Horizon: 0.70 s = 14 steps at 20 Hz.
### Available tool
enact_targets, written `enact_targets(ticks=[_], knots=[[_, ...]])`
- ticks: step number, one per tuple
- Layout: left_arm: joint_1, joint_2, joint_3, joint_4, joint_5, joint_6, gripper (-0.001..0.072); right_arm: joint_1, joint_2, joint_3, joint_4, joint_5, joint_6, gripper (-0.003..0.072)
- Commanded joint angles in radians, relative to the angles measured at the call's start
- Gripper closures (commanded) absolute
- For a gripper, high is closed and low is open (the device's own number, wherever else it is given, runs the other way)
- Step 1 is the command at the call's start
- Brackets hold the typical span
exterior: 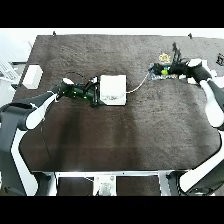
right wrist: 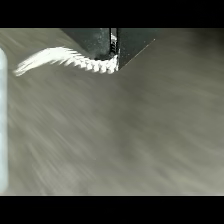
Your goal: Fold the box and place the chain.
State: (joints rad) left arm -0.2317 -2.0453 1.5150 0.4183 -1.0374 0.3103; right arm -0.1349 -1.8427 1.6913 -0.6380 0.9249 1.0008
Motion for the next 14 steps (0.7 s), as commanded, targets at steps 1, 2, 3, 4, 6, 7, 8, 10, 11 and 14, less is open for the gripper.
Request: enact_targets(ticks=[1,2,3,4,6,7,8,10,11,14], knots=[[0.0,0.0,0.0,0.0,0.0,0.0,0.0294,0.053,0.191,0.0,-0.047,0.021,0.014,0.0686],[0.0,0.0,0.0,0.0,0.0,0.0,0.0294,0.074,0.242,0.0,-0.072,0.024,0.021,0.0685],[0.0,0.0,0.0,0.0,0.0,0.0,0.0294,0.097,0.288,0.0,-0.094,0.033,0.021,0.0685],[0.0,0.0,0.0,0.0,0.0,0.0,0.0294,0.124,0.33,0.0,-0.114,0.043,0.039,0.0685],[0.0,0.0,0.0,0.0,0.0,0.0,0.0294,0.182,0.384,0.0,-0.142,0.073,0.043,0.0685],[0.0,0.0,0.0,0.0,0.0,0.0,0.0294,0.212,0.4,0.0,-0.141,0.095,0.043,0.0685],[0.0,0.0,0.0,0.0,0.0,0.0,0.0294,0.241,0.409,0.0,-0.141,0.113,0.043,0.0685],[0.0,0.0,0.0,0.0,0.0,0.0,0.0294,0.301,0.411,-0.001,-0.147,0.138,0.042,0.0684],[0.0,0.0,0.0,0.0,0.0,0.0,0.0294,0.333,0.411,-0.009,-0.156,0.139,0.042,0.0685],[0.0,0.0,0.0,0.0,0.0,0.0,0.0294,0.418,0.41,-0.083,-0.167,0.119,0.038,0.0684]])
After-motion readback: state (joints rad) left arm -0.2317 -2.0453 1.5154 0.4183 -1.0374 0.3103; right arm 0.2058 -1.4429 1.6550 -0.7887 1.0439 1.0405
